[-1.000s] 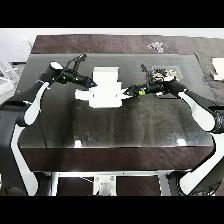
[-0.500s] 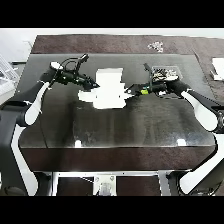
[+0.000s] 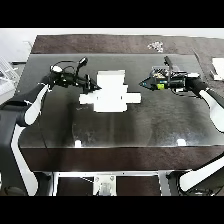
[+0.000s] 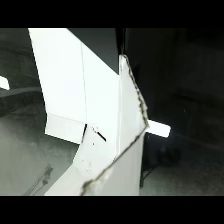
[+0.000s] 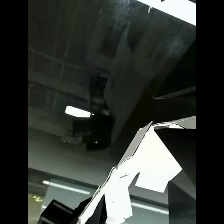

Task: Fold the box and place the chain.

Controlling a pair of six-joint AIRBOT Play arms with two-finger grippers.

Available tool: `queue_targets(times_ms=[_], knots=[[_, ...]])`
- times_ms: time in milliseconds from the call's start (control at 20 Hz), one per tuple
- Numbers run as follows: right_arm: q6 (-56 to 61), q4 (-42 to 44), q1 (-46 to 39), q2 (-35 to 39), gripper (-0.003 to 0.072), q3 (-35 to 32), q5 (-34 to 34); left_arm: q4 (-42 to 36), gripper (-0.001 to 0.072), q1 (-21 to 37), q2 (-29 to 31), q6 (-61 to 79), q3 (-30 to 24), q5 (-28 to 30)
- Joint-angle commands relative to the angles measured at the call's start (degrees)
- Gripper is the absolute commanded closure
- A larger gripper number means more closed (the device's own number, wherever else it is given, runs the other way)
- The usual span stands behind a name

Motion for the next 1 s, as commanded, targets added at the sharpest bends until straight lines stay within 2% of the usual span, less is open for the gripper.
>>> queue_targets(times_ms=[0, 200, 400, 550, 700, 950], knots=[[-0.85, 0.35, -0.98, 0.42, 0.0462, 0.02, 0.90, -2.29, 0.0695, 0.00, 0.09, 7.30, -2.29, 2.05], [-1.53, 0.35, -0.85, 0.42, 0.0463, 0.02, 0.90, -5.64, 0.0695, 0.00, 0.31, 15.56, -2.29, 0.90], [-2.95, 0.35, -0.83, 0.42, 0.0463, 0.02, 0.90, -4.72, 0.0696, 0.00, 0.24, 19.17, -2.62, 0.83], [-3.02, 0.35, -0.74, 0.42, 0.0463, 0.02, 0.90, -4.20, 0.0696, -0.39, 0.26, 21.42, -4.35, 1.99], [-3.06, 0.35, -0.44, 0.42, 0.0463, 0.02, 0.87, -4.17, 0.0696, -1.14, 0.26, 25.16, -7.63, 5.81], [-4.39, 0.35, 0.00, 0.42, 0.0465, 0.02, 0.87, -4.07, 0.0695, -1.14, 0.26, 26.16, -7.91, 6.36]])
